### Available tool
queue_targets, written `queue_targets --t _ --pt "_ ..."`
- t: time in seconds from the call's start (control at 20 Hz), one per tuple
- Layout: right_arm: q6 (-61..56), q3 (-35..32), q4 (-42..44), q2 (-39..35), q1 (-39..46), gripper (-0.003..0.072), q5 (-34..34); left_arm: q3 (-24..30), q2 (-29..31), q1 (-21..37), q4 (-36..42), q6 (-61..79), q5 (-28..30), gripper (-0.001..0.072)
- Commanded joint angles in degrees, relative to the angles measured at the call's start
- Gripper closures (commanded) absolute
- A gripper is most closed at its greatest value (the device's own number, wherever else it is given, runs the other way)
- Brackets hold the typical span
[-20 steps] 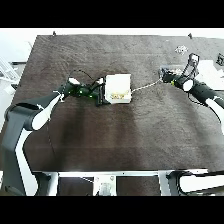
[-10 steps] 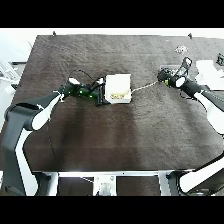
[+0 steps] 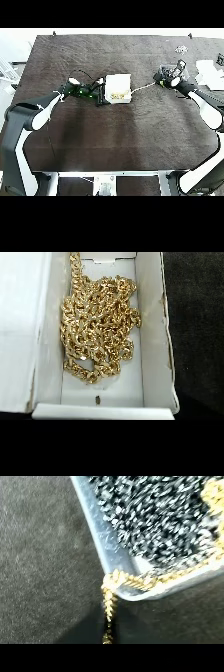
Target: Fold the box and place the chain.
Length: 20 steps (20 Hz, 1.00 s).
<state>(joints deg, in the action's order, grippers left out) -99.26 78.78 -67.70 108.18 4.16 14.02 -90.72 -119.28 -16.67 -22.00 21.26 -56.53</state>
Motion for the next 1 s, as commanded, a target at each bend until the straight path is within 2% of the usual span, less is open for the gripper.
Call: queue_targets --t 0.0,0.15,0.3,0.7,0.95 --pt "0.6 0.2 0.2 0.2 -1.1 0.0680 0.4 0.0 0.0 0.0 0.0 0.0 0.0 0.0074" --pt "0.9 0.2 0.2 0.1 -1.6 0.0681 0.9 0.0 0.0 0.0 0.0 0.0 0.0 0.0074" --pt "1.0 0.2 -0.1 -4.0 -2.0 0.0682 2.2 0.0 0.0 0.0 0.0 0.0 0.0 0.0074" --pt "12.0 0.2 -0.5 -30.4 -8.4 0.0682 3.2 0.0 0.0 0.0 0.0 0.0 0.0 0.0074" --pt "15.3 0.2 -0.4 -40.0 -15.1 0.0682 3.9 0.0 0.0 0.0 0.0 0.0 0.0 0.0074"
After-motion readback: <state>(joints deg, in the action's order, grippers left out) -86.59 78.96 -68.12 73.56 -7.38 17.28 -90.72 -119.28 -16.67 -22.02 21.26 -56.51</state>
